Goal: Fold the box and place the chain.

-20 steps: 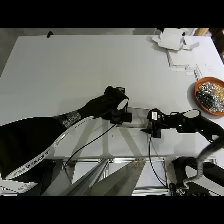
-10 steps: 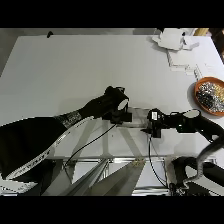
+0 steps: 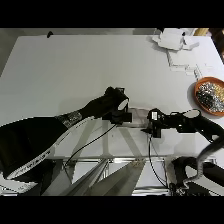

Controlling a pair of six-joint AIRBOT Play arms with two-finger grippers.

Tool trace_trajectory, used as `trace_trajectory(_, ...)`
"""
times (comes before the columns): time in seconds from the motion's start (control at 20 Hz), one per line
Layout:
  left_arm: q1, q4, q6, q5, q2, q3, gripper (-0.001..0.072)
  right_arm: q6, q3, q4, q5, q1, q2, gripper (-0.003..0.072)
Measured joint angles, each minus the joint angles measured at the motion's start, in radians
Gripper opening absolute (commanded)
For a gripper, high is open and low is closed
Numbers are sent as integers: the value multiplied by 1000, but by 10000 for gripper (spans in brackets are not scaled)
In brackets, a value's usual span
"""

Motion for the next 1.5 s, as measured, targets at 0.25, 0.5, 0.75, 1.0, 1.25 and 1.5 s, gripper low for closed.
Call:
trace_trajectory(0.25,7,-24,26,-5,12,0,348,0,0,0,-1,1,0,413)
trace_trajectory(0.5,37,-41,168,-78,69,0,348,0,0,0,-1,1,0,413)
trace_trajectory(0.75,104,-44,340,-168,171,0,577,0,0,0,-1,1,0,413)
trace_trajectory(1.0,177,-95,687,-200,275,-53,695,0,0,0,-1,1,0,413)
trace_trajectory(1.25,226,-273,1324,40,314,-234,696,0,0,0,-1,1,0,413)
trace_trajectory(1.5,263,-513,1995,296,319,-412,697,0,0,0,0,1,0,413)
